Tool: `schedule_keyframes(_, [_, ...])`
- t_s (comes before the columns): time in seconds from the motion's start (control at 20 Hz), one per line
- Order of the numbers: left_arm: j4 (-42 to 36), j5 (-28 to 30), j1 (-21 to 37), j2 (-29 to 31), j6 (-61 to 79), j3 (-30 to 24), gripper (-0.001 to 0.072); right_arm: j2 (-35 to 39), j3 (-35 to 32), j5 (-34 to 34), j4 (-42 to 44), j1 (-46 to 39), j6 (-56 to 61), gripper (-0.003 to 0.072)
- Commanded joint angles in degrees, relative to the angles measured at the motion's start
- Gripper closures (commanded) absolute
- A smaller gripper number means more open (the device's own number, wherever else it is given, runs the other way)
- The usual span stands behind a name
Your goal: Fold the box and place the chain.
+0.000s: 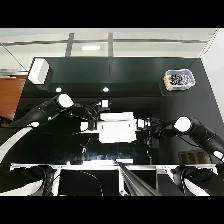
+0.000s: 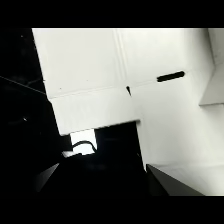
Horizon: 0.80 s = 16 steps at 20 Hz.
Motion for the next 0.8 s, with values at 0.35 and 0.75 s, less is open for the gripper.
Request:
schedule_keyframes(0.35, [0.0, -0.1, 0.0, 0.0, 0.0, 0.0, 0.0685, -2.2, -0.5, -9.9, 6.1, 9.0, -5.6, 0.0063])
schedule_keyframes(0.75, [0.0, -0.1, 0.0, 0.0, 0.0, 0.0, 0.0685, -2.6, -0.6, -16.7, 6.8, 13.2, -5.7, 0.0064])
